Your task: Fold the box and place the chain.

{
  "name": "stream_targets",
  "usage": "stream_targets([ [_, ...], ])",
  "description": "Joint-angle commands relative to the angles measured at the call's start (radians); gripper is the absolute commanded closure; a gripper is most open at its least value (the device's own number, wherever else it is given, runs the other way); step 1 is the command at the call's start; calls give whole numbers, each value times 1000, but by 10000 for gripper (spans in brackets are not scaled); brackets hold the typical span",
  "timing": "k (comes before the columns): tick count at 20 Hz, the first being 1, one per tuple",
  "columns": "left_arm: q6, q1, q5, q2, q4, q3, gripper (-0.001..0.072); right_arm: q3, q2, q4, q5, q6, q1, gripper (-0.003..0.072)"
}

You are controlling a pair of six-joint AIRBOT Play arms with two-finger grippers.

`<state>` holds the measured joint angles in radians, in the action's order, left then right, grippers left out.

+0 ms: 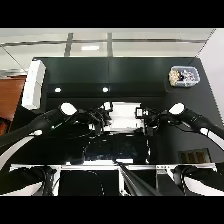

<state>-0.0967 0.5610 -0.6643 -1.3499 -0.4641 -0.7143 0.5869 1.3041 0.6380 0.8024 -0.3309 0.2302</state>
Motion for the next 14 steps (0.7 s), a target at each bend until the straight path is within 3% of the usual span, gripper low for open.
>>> stream_targets([
  [1,-39,8,3,-37,143,-2,492,0,0,1,2,-2,0,488],
  [8,-69,36,7,-52,129,-10,510,0,0,1,2,-2,1,488],
  [9,-69,36,7,-52,129,-10,626,0,0,1,2,-2,0,488],
  [11,-69,36,7,-52,129,-10,684,0,0,1,2,-2,0,487],
  [12,-69,36,7,-52,129,-10,657,0,0,1,2,-2,0,488],
  [13,-69,36,10,-52,129,-10,412,0,0,1,2,-2,0,488],
  [14,-68,35,10,-52,129,-10,300,0,0,1,2,-2,0,488],
])
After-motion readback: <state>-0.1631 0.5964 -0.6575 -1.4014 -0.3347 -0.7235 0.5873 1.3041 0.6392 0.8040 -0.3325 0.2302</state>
